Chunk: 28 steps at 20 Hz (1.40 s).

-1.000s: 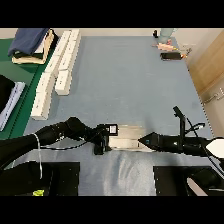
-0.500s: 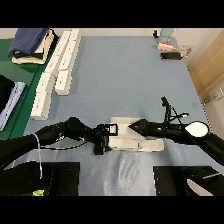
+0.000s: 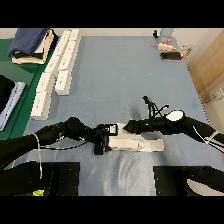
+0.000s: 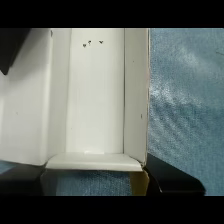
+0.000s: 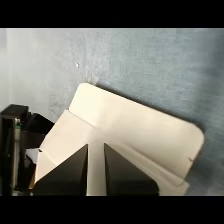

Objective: Fold the box.

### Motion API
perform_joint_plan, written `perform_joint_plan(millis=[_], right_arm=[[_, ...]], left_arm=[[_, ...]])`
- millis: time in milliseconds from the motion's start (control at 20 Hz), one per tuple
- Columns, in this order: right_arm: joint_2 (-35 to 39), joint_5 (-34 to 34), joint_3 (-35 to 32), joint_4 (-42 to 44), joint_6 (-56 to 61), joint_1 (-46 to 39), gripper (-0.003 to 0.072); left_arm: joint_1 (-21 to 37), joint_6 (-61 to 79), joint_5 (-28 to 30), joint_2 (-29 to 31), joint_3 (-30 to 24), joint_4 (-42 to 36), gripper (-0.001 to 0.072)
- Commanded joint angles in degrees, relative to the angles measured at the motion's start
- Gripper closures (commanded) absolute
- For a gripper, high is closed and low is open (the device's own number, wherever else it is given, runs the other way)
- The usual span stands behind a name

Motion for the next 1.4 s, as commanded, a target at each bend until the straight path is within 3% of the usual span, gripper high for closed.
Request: perform_joint_plan(millis=[0, 450, 750, 1050, 1100, 1150, 1200, 1250, 1300, 1350], right_arm=[[-2.01, 1.29, 0.55, -2.49, -3.21, 0.11, 0.0538], [-0.76, 2.16, 1.68, -2.78, -5.03, 0.07, 0.0537], [12.35, 4.85, 5.31, -10.12, -5.01, -0.02, 0.0537], [26.99, 21.49, 4.79, -26.38, -4.83, -0.02, 0.0536], [29.14, 24.81, 4.57, -29.07, -4.83, 0.0, 0.0514], [30.75, 27.61, 4.42, -32.87, -4.83, 0.0, 0.0425], [32.2, 29.81, 3.82, -37.38, -5.77, 0.0, 0.0266], [33.22, 31.19, 2.82, -40.26, -8.28, 0.0, 0.0173], [34.16, 31.32, 1.38, -42.27, -11.34, 0.0, 0.0099], [34.95, 30.53, -0.39, -43.3, -15.3, 0.0, 0.0095]], left_arm=[[0.02, 0.07, 0.02, -0.02, 0.0, 0.02, 0.0191], [0.02, 0.07, 0.02, -0.02, 0.0, 0.02, 0.0191], [0.02, 0.07, 0.02, -0.02, 0.02, 0.02, 0.0191], [0.04, 0.07, 0.02, -0.02, 0.0, 0.02, 0.0191], [0.02, 0.07, 0.02, -0.02, 0.02, 0.02, 0.0191], [0.02, 0.07, 0.02, -0.02, 0.0, 0.02, 0.0191], [0.02, 0.07, 0.02, -0.02, 0.0, 0.02, 0.0191], [0.02, 0.07, 0.02, -0.02, 0.0, 0.02, 0.0191], [0.02, 0.07, 0.02, -0.02, 0.0, 0.02, 0.0191], [0.02, 0.07, 0.02, -0.02, 0.0, 0.02, 0.0191]])
